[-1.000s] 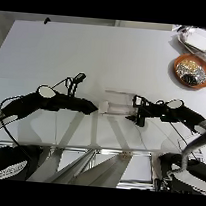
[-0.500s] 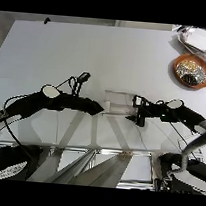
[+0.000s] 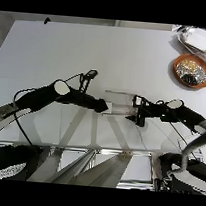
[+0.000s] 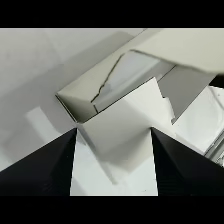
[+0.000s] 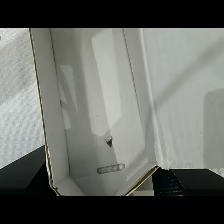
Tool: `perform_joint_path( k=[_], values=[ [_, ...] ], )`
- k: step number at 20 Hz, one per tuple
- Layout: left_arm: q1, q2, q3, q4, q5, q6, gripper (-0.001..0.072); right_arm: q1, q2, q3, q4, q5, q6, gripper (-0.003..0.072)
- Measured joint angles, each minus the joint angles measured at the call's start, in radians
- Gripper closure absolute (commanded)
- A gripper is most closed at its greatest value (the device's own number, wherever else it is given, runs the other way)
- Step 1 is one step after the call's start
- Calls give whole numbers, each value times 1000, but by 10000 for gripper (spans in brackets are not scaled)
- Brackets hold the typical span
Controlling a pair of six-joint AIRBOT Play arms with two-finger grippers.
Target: Fold the box and place the chain.
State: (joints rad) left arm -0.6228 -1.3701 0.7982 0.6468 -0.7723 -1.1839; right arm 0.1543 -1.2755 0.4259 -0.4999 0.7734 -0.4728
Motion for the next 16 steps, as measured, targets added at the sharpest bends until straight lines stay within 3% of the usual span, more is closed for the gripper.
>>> perform_joint_path(
  k=[5, 16],
  values=[
    [-44, -48, 92, 123, -34, -148, 185, 0, 0, 0, 0, 0, 1, 275],
    [-132, -72, 201, 418, -68, -481, 186, 0, 0, 0, 0, 0, 0, 275]
  ],
)
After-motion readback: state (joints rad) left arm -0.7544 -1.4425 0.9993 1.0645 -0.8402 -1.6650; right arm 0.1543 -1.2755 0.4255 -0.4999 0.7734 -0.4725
